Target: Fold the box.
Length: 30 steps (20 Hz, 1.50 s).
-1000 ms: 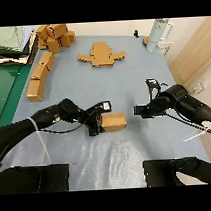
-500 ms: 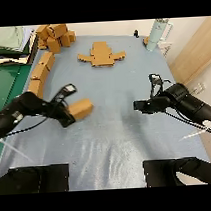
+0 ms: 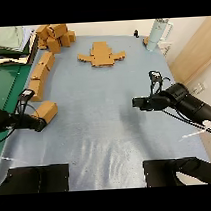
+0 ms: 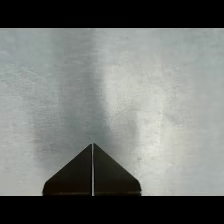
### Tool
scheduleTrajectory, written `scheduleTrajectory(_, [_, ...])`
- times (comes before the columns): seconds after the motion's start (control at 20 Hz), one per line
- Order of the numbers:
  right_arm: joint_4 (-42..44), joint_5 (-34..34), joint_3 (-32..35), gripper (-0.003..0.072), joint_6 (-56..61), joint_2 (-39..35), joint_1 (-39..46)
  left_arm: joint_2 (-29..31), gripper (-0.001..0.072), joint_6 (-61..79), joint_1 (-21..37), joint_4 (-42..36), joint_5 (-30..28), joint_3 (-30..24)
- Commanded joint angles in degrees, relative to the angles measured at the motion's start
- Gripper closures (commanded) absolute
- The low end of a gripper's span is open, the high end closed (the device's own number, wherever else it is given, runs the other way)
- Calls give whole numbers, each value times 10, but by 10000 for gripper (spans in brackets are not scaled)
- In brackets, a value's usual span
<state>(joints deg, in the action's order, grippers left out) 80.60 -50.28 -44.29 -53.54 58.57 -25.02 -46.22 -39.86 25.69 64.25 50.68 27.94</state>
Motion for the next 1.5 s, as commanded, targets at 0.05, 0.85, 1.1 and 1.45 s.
scheduleTrajectory(0.05, [1, 32, 0, 679, 0, 0, 0, 5, 241, -9, 74, 9, -43, -24])
scheduleTrajectory(0.85, [4, 44, 0, 679, 0, 1, 0, -128, 240, 52, 76, -92, -256, -19])
scheduleTrajectory(1.1, [6, 49, 0, 679, 0, 1, 0, -128, 240, 79, 36, -92, -280, -19])
scheduleTrajectory(1.45, [24, 48, 0, 678, 0, 0, 0, -131, 240, 79, 32, -92, -275, -19])
